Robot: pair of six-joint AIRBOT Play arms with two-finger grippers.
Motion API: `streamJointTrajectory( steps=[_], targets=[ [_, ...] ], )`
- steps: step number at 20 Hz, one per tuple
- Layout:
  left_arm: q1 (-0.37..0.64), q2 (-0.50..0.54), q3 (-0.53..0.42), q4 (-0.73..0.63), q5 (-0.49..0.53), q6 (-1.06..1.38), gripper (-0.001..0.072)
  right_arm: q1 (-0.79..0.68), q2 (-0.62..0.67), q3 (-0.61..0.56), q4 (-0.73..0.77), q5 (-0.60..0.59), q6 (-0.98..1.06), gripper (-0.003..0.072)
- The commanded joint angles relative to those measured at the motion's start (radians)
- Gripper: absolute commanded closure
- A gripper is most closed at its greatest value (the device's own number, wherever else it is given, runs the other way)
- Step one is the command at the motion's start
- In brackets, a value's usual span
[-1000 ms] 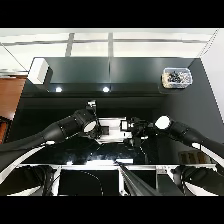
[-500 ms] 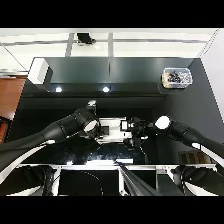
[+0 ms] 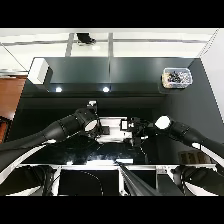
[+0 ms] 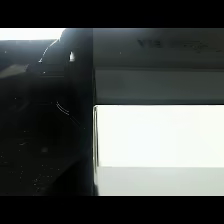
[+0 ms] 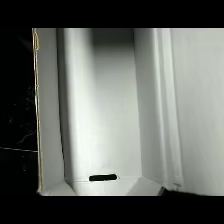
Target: Fold the box and place the chain.
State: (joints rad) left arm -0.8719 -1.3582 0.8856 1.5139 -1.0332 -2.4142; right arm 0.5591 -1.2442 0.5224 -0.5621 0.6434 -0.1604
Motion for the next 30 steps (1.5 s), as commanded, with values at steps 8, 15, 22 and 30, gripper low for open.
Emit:
streamJointTrajectory(
  steps=[8,15,22,30],
  targets=[
    [0.001,0.0,0.001,-0.004,-0.019,0.071,0.0684,-0.002,0.176,0.019,-0.252,0.188,0.259,0.0049],
    [0.001,0.0,0.001,0.014,0.005,0.08,0.0682,0.002,0.179,0.011,-0.231,0.155,0.258,0.0061],
    [0.0,0.0,0.001,0.01,0.011,0.08,0.0681,0.051,0.118,0.006,-0.131,0.11,0.29,0.0524],
    [0.001,0.0,0.001,-0.005,0.003,0.081,0.0681,0.051,0.102,0.006,-0.103,0.05,0.292,0.0522]
  ],
)
